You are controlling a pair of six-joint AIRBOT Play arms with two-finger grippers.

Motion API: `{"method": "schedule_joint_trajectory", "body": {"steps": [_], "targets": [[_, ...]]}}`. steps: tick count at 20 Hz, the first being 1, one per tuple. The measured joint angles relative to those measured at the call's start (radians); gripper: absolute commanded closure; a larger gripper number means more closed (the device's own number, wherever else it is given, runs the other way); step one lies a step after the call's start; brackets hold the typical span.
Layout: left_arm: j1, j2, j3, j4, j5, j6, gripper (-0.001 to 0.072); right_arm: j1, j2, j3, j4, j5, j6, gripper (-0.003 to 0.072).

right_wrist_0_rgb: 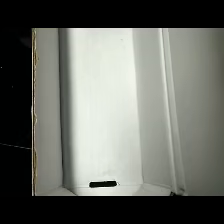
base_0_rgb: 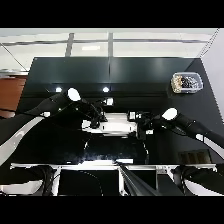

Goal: Fold the box and place the chain.

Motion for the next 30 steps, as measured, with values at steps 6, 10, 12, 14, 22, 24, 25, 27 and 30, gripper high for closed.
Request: {"method": "schedule_joint_trajectory", "body": {"steps": [6,10,12,14,22,24,25,27,30], "targets": [[0.000,0.000,0.000,0.000,0.000,0.000,0.0681,0.001,-0.001,0.000,-0.018,-0.010,0.031,0.0057],[0.000,0.000,0.000,0.000,0.000,-0.004,0.0678,0.001,-0.001,0.001,-0.021,-0.014,0.036,0.0242],[0.000,0.001,0.006,0.001,-0.004,-0.010,0.0513,0.001,-0.001,0.001,-0.023,-0.014,0.039,0.0242],[0.004,0.010,0.023,0.019,-0.027,-0.025,0.0137,0.001,-0.001,0.000,-0.023,-0.014,0.039,0.0242],[0.035,0.146,0.119,0.356,-0.213,-0.541,0.0682,0.005,-0.001,0.001,-0.039,-0.002,0.034,0.0242],[0.040,0.178,0.124,0.406,-0.289,-0.674,0.0682,0.005,-0.001,0.001,-0.041,0.000,0.034,0.0242],[0.042,0.187,0.122,0.394,-0.317,-0.721,0.0682,0.005,-0.001,0.001,-0.042,0.001,0.033,0.0242],[0.044,0.193,0.099,0.277,-0.365,-0.776,0.0683,0.005,-0.001,0.001,-0.042,0.002,0.033,0.0242],[0.046,0.194,0.033,0.028,-0.246,-0.790,0.0682,0.005,-0.001,0.001,-0.043,0.002,0.033,0.0242]]}}
